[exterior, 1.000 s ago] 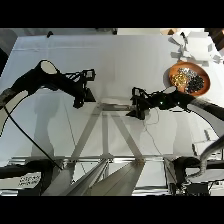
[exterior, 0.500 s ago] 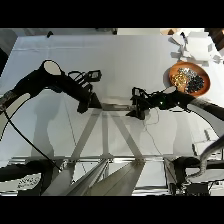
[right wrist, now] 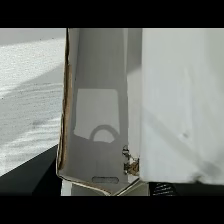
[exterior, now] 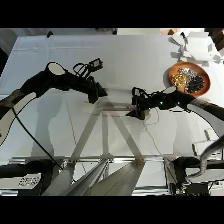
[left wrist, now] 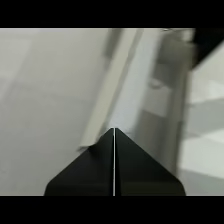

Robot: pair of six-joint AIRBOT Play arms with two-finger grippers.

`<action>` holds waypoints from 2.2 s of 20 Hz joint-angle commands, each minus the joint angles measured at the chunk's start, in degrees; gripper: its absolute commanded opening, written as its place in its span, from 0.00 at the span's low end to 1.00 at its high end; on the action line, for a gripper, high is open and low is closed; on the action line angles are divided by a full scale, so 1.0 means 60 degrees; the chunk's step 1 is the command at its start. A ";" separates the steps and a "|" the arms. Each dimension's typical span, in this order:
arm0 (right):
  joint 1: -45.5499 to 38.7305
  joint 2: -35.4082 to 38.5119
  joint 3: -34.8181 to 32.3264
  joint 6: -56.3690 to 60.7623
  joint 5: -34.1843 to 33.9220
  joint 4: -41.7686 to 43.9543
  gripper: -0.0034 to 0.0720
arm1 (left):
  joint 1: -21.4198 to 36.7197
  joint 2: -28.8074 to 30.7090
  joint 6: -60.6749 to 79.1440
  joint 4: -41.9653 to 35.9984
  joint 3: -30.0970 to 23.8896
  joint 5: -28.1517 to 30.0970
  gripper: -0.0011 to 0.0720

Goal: Fold the box and place the chain.

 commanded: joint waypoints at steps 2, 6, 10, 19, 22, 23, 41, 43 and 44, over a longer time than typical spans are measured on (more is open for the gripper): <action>0.0004 0.0004 0.0004 0.0000 0.0004 0.0000 0.58 | -0.0004 -0.0721 -0.0514 -0.0040 0.0000 0.0586 0.02; 0.0004 0.0004 0.0004 -0.0004 0.0004 0.0000 0.58 | 0.0004 -0.0703 -0.0550 -0.0047 0.0000 0.0550 0.02; 0.0004 0.0004 0.0004 -0.0004 0.0004 0.0000 0.58 | 0.0146 -0.0477 -0.0546 -0.0033 0.0000 -0.0062 0.02; 0.0004 0.0004 0.0004 -0.0004 0.0004 0.0000 0.58 | 0.0528 0.1351 -0.0514 0.1315 0.0000 -0.0878 0.03; 0.0004 0.0004 0.0004 0.0000 0.0004 0.0000 0.58 | 0.0550 0.1475 -0.0510 0.2954 -0.0069 -0.0984 0.03; 0.0004 0.0004 0.0004 0.0000 0.0004 0.0000 0.58 | 0.0550 0.1475 -0.0444 0.3122 -0.0244 -0.0863 0.04; 0.0004 0.0004 0.0004 -0.0004 0.0004 0.0000 0.58 | 0.0554 -0.0270 0.5825 -0.0208 -0.1971 -0.0597 0.78; 0.0004 0.0004 0.0004 -0.0004 0.0004 0.0000 0.58 | 0.0557 -0.0270 0.5971 -0.0211 -0.1967 -0.0969 0.78; 0.0004 0.0004 0.0004 0.0000 0.0004 0.0000 0.58 | 0.0557 -0.0270 0.5971 -0.0211 -0.1967 -0.1086 0.78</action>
